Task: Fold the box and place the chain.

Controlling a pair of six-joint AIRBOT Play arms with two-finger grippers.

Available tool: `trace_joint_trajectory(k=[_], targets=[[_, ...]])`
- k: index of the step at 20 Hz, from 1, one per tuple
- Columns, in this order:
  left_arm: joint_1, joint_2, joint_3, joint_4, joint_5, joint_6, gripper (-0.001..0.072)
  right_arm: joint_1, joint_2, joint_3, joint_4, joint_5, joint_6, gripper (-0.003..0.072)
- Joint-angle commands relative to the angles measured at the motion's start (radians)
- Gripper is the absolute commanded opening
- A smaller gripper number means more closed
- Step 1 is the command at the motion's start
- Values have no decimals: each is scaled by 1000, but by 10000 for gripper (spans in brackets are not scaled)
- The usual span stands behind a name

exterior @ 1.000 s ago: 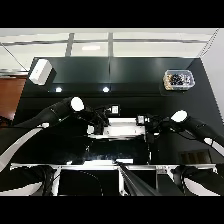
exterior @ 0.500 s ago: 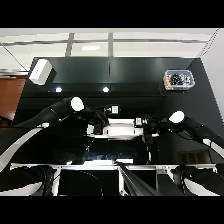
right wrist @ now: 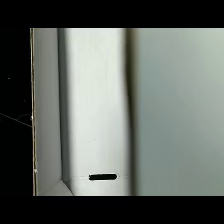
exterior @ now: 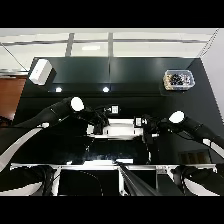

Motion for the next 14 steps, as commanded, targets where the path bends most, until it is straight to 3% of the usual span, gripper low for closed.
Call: trace_joint_trajectory(k=[1, 6, 14], targets=[[-1, -1, -3, 9, -3, 0, 25, 1, 0, -1, 2, -1, 0, 631], [-1, -1, -7, 76, -1, -27, 25, 1, 0, -1, 2, -1, 0, 632], [-1, -3, -7, 76, 5, -27, 25, 1, 0, -1, 2, -1, 0, 632]])
